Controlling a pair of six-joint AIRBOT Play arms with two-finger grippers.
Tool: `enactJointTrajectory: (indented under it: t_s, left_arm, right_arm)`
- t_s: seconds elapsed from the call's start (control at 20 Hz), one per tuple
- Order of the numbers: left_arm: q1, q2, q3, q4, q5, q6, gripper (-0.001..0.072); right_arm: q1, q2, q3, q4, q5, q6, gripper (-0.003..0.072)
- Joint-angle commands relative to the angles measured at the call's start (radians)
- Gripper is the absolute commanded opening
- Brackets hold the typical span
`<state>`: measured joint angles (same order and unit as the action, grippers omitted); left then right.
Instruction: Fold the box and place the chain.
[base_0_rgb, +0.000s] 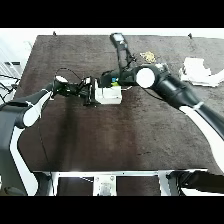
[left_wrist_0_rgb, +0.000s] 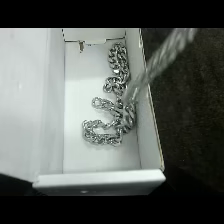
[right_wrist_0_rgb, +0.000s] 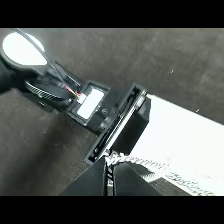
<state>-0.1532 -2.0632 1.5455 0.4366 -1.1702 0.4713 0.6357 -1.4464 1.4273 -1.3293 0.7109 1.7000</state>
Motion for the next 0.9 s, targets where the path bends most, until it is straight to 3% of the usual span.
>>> enactJointTrajectory:
  t_s: [0.0,0.2,0.8,0.85]
  left_arm:
    - [0.000,0.000,0.000,0.000,0.000,0.000,0.0531]
    - [0.000,0.000,0.000,0.000,0.000,0.000,0.0531]
    - [0.000,0.000,0.000,0.000,0.000,0.000,0.0531]
    - [0.000,0.000,0.000,0.000,0.001,0.000,0.0531]
  right_arm:
    - [0.006,-0.131,-0.030,-0.002,-0.047,-0.002,0.0008]
    - [-0.032,-0.227,-0.090,-0.024,-0.215,-0.001,0.0008]
    - [-0.116,-0.234,-0.066,-0.015,-0.206,-0.002,0.0010]
    - [-0.116,-0.234,-0.066,-0.017,-0.178,-0.002,0.0122]
